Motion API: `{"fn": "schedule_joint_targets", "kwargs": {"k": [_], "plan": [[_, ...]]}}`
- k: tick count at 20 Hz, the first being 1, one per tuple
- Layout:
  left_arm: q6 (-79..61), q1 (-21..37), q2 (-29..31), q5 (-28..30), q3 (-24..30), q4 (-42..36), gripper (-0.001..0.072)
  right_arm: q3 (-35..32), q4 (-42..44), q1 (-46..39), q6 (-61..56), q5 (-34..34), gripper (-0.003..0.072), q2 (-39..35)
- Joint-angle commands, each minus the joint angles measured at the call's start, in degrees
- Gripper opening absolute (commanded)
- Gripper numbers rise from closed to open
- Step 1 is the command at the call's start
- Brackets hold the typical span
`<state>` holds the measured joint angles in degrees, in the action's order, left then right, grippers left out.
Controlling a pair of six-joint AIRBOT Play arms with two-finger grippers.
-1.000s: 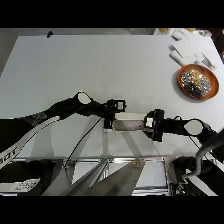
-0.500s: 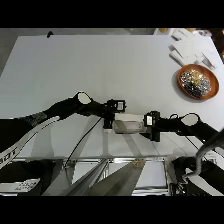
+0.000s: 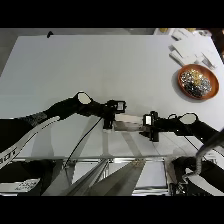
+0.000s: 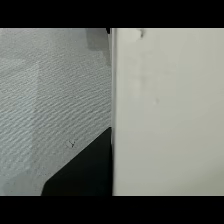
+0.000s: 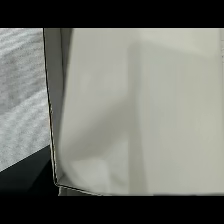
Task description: Fold the box and place the chain.
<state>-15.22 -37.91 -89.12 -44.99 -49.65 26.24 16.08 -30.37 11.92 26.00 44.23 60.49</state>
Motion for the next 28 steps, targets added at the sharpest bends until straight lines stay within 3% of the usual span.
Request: {"fn": "schedule_joint_targets", "kwargs": {"k": [1,25,26,28], "plan": [[0.07,-0.04,0.02,0.17,0.0,0.0,0.0013,0.0,0.44,-0.02,0.2,-0.31,0.0311,0.13],[0.07,-0.04,0.04,0.15,0.0,-0.02,0.0014,0.0,0.39,-0.02,-0.04,-0.22,0.0316,0.11],[0.24,0.02,0.13,-0.07,0.0,0.0,0.0067,0.0,0.39,-0.02,-0.02,-0.22,0.0316,0.11],[0.55,0.09,1.25,-0.26,0.0,0.17,0.0354,0.0,0.39,-0.02,-0.02,-0.22,0.0316,0.11]]}}
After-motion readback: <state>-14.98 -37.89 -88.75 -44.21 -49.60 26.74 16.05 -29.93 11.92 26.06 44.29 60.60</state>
